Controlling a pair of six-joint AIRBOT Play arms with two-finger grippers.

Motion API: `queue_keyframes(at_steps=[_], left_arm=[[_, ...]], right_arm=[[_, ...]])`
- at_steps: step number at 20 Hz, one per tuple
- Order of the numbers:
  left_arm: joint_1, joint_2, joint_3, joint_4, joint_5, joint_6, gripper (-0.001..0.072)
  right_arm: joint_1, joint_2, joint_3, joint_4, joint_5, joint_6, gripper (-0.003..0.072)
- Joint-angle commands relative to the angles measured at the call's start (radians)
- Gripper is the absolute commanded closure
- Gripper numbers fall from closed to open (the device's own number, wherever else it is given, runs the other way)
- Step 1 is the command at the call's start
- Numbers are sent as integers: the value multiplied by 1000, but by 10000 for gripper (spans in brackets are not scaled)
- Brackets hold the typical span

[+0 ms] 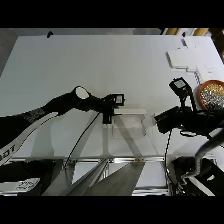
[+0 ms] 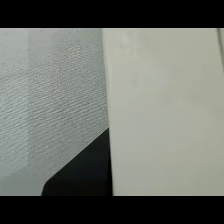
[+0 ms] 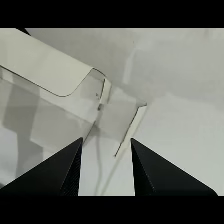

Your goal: Fold the box and place the chain.

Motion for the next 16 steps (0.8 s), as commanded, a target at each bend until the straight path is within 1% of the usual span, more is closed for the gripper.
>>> queue_keyframes(at_steps=[1, 14, 16], left_arm=[[0, -3, 0, 1, 5, 3, 708], [0, -3, 0, 0, 0, 41, 703], [0, -3, 0, 1, -14, 40, 704]], right_arm=[[1, 0, 0, 0, -2, 0, 348], [1, 0, 0, 0, -2, 0, 348], [1, 0, 0, 0, -2, 0, 348]])
